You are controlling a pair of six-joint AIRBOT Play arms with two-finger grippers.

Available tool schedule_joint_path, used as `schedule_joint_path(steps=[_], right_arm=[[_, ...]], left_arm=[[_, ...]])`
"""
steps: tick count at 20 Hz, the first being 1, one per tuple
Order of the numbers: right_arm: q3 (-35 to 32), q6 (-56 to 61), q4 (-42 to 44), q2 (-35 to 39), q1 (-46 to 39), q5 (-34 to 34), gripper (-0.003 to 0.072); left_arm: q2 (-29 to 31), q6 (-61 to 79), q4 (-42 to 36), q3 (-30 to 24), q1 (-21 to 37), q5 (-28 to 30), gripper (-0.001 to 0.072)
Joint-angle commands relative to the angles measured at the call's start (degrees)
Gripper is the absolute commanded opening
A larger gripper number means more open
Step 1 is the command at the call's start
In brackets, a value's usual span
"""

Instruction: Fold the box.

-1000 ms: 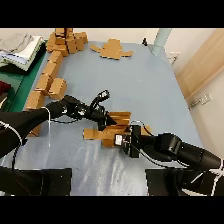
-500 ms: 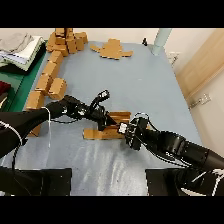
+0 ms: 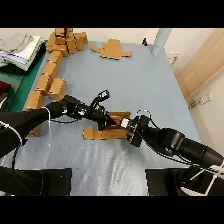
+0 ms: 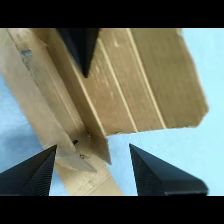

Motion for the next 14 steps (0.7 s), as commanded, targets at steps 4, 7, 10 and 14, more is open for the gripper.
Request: schedule_joint_path(steps=[4,7,10,14], right_arm=[[5.18,-50.73,41.11,-5.51,-13.79,-4.61,0.0700],[8.26,-63.78,50.99,-8.81,-17.99,-15.10,0.0701],[8.50,-65.07,51.78,-10.62,-18.29,-16.50,0.0701],[8.52,-68.48,53.86,-13.68,-18.43,-15.80,0.0702]], left_arm=[[-0.04,0.02,0.00,-0.02,0.02,0.00,0.0011],[-0.04,0.02,0.00,-0.02,0.02,0.00,0.0011],[-0.04,0.00,0.00,-0.02,0.00,0.00,0.0011],[-0.04,0.02,0.00,-0.02,0.02,0.00,0.0011]])
